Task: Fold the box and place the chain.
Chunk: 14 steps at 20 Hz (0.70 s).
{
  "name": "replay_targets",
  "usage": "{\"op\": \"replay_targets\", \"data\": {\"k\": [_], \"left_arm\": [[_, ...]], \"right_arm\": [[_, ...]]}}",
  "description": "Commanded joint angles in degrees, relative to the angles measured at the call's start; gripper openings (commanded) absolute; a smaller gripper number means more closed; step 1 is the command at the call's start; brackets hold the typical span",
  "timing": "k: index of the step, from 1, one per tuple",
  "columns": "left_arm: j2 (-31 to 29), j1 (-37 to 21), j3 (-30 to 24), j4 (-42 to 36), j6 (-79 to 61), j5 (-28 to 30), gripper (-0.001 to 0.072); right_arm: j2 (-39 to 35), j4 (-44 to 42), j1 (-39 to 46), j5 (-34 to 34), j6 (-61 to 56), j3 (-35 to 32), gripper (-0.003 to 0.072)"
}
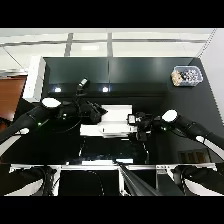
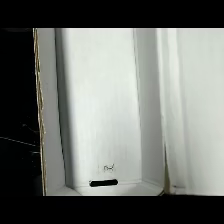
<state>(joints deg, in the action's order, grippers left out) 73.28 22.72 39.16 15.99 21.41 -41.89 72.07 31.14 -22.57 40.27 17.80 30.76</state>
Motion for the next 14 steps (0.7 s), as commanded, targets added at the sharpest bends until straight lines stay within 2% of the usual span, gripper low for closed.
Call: {"op": "replay_targets", "data": {"k": [1, 5, 7, 9, 11, 14], "left_arm": [[3.10, 1.88, -0.17, 6.38, 4.90, 6.91, 0.0023], [6.82, 2.19, -0.17, 7.17, 5.29, 1.79, 0.0023], [5.86, 1.75, 0.02, 9.16, 5.20, 1.42, 0.0023], [3.06, 0.13, 1.31, 11.19, 5.25, 1.20, 0.0022], [-2.43, -3.26, 1.75, 12.41, 7.19, -1.01, 0.0023], [-11.52, -12.44, 0.07, 13.22, 7.34, -8.72, 0.0025]], "right_arm": [[0.00, 0.00, -0.07, 0.00, -0.02, -0.02, 0.0198], [0.00, 0.00, -0.07, 0.00, -0.02, -0.02, 0.0198], [0.00, 0.00, -0.07, 0.02, -0.02, -0.02, 0.0198], [0.00, 0.00, -0.07, 0.00, -0.02, -0.02, 0.0198], [0.00, 0.00, -0.07, 0.02, -0.02, -0.02, 0.0198], [0.00, 0.00, -0.07, 0.02, -0.02, -0.02, 0.0198]]}}
